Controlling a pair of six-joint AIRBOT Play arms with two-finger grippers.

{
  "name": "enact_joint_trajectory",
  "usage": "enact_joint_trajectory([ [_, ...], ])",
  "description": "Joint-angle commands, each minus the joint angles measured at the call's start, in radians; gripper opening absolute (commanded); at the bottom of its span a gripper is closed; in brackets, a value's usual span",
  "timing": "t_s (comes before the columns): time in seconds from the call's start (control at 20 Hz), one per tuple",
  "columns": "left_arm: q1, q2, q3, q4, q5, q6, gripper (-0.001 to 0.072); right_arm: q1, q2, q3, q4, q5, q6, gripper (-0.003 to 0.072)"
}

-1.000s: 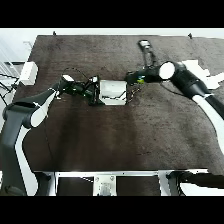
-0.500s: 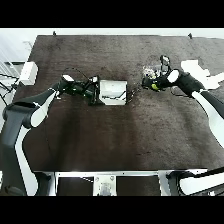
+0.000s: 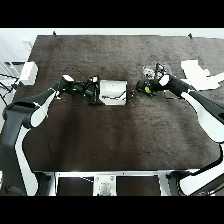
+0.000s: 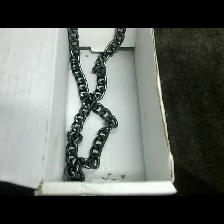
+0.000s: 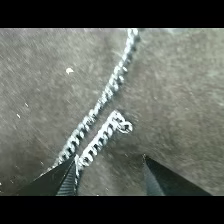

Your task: Fold the box and place the chain.

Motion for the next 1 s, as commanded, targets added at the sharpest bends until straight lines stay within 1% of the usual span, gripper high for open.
enact_joint_trajectory([
  [0.0, 0.000, 0.000, 0.000, 0.000, 0.000, 0.000, 0.0474, 0.020, -0.016, 0.004, 0.004, -0.038, 0.061, 0.0439],
  [0.2, 0.000, 0.000, 0.000, 0.000, -0.001, 0.000, 0.0474, 0.023, -0.040, 0.016, 0.005, -0.040, 0.107, 0.0439],
  [0.35, 0.000, 0.000, 0.000, 0.000, 0.000, 0.000, 0.0474, 0.025, -0.064, 0.051, 0.004, -0.042, 0.111, 0.0438],
  [0.4, 0.000, 0.000, 0.000, 0.000, 0.000, 0.000, 0.0474, 0.025, -0.078, 0.069, 0.005, -0.041, 0.114, 0.0406],
  [0.45, 0.000, 0.000, 0.000, 0.000, 0.000, 0.000, 0.0474, 0.025, -0.091, 0.084, 0.005, -0.039, 0.114, 0.0400],
  [0.5, 0.000, 0.000, 0.000, 0.000, -0.001, 0.000, 0.0474, 0.025, -0.102, 0.096, 0.005, -0.029, 0.114, 0.0356],
  [0.55, 0.000, 0.000, 0.000, 0.000, 0.000, 0.000, 0.0474, 0.025, -0.112, 0.105, 0.004, -0.017, 0.114, 0.0331],
  [0.6, 0.000, 0.000, 0.000, 0.000, 0.000, 0.000, 0.0474, 0.025, -0.116, 0.107, 0.003, -0.014, 0.113, 0.0243],
  [0.65, 0.000, 0.000, 0.000, 0.000, 0.000, 0.000, 0.0474, 0.025, -0.119, 0.107, -0.006, -0.014, 0.114, 0.0220],
  [0.7, 0.000, 0.000, 0.000, 0.000, -0.001, 0.000, 0.0474, 0.024, -0.123, 0.108, -0.023, -0.015, 0.114, 0.0218],
  [0.75, 0.000, 0.000, 0.000, 0.000, -0.001, 0.000, 0.0474, 0.023, -0.127, 0.109, -0.047, -0.015, 0.114, 0.0149],
  [0.85, 0.000, 0.000, 0.000, 0.000, 0.000, 0.000, 0.0474, 0.019, -0.131, 0.109, -0.058, -0.015, 0.121, 0.0087],
  [0.9, 0.000, 0.000, 0.000, 0.000, 0.000, 0.000, 0.0474, 0.019, -0.130, 0.111, -0.078, -0.015, 0.121, 0.0015],
  [0.95, 0.000, 0.000, 0.000, 0.000, 0.000, 0.000, 0.0474, 0.019, -0.130, 0.116, -0.099, -0.014, 0.121, 0.0014],
])
